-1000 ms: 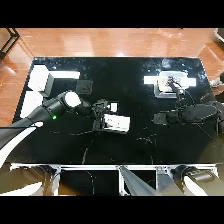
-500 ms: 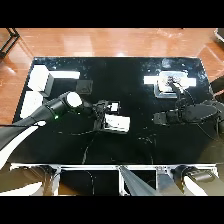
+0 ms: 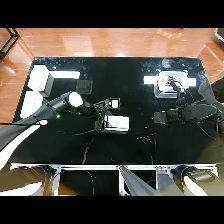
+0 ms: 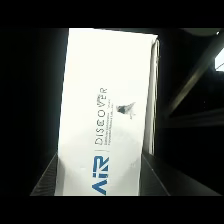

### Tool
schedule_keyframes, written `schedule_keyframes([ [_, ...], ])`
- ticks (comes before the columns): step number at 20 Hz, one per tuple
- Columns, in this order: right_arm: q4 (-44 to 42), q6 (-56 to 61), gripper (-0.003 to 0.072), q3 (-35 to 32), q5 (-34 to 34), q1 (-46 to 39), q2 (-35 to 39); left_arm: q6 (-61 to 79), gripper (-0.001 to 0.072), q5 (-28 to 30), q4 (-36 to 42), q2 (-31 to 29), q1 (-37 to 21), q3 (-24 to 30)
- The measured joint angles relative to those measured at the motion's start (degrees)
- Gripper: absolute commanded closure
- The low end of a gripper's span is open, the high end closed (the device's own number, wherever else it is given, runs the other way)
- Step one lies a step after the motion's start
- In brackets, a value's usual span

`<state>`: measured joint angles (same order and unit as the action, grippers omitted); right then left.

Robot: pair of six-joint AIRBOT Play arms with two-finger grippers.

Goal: Fold the box and place the chain.

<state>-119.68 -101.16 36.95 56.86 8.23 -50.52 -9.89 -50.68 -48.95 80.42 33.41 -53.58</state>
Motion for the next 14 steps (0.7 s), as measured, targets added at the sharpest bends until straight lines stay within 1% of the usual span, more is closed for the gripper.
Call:
schedule_keyframes([
  [2,0.22,0.0,0.0663,0.0,-0.33,-0.17,0.0,-7.28,0.069,-4.15,-4.79,-0.7,-0.15,-1.97],
  [4,0.31,0.0,0.0663,0.0,-0.42,-0.79,0.04,-16.46,0.069,-7.96,-10.05,-2.91,-0.7,-4.09],
  [6,0.35,0.0,0.0663,0.0,-0.55,-1.51,0.04,-25.99,0.069,-13.4,-16.15,-6.91,-1.97,-5.35],
  [8,0.37,0.0,0.0663,0.0,-0.61,-1.92,0.04,-34.97,0.0689,-19.41,-21.73,-12.48,-4.42,-5.84],
  [10,0.35,0.0,0.0663,0.0,-0.52,-2.21,0.04,-42.38,0.0689,-24.81,-26.1,-19.23,-8.44,-5.18],
  [11,0.39,-0.02,0.0663,0.0,-0.48,-2.21,0.04,-45.77,0.0688,-27.58,-27.98,-23.28,-11.32,-4.26],
  [14,0.37,-1.01,0.0663,0.0,-0.09,-2.34,0.04,-53.11,0.0687,-31.67,-32.61,-34.73,-22.4,0.52],
])
